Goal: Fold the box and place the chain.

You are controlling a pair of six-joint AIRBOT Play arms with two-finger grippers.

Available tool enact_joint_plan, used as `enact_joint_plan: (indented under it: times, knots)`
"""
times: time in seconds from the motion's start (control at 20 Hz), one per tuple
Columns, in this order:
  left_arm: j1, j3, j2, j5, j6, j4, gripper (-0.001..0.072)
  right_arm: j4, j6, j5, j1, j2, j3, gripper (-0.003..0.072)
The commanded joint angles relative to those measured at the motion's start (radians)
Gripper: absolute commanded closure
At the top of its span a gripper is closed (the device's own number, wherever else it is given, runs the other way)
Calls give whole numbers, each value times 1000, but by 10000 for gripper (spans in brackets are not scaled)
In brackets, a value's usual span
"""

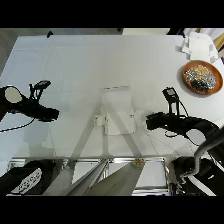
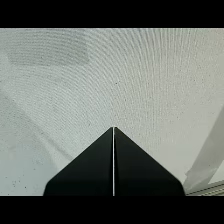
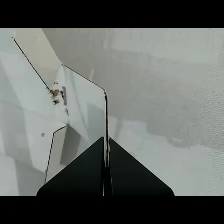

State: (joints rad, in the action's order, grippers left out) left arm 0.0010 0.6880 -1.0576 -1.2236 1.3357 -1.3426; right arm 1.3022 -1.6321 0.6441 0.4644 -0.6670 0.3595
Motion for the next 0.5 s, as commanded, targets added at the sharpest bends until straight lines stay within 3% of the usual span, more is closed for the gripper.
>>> enact_joint_plan:
  times: [0.0, 0.45]
  knots:
    - [-1, 0, 0, 0, 0, 0, 700, 11, -17, -13, 6, -32, 0, 677]
    - [-1, 0, 0, 0, 0, 0, 700, 3, -17, -41, 6, -52, 0, 677]
